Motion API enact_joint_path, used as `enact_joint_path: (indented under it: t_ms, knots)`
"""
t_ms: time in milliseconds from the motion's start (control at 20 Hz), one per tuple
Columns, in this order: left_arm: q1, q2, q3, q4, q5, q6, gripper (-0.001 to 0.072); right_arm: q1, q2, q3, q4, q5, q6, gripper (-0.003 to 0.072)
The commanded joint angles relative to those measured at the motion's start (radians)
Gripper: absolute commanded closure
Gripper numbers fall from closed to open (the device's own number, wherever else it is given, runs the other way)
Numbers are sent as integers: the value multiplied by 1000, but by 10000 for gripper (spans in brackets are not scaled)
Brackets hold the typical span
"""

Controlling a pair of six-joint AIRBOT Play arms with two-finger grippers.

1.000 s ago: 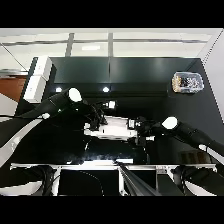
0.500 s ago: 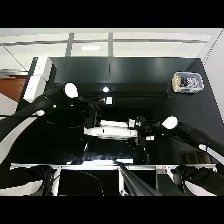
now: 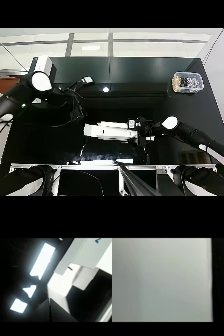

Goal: Fold the box and place the chain.

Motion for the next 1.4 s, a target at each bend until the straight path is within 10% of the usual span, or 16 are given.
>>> enact_joint_path:
  t_ms: [0, 350, 600, 1100, 1350]
  knots:
    - [-18, 82, -116, -136, -43, -202, 683, 1, -1, 0, 1, 0, 0, 156]
    - [-80, 152, -512, -932, 446, 65, 682, 1, -1, 0, 1, 0, 0, 156]
    - [-90, 96, -567, -1366, 662, 466, 681, 1, -1, 0, 1, 0, 0, 156]
    - [-180, -43, -514, -1265, 795, 554, 682, 1, -1, 0, 1, -1, 0, 156]
    - [-88, 29, -402, -875, 713, 420, 681, 1, -1, 0, 1, -1, 0, 156]
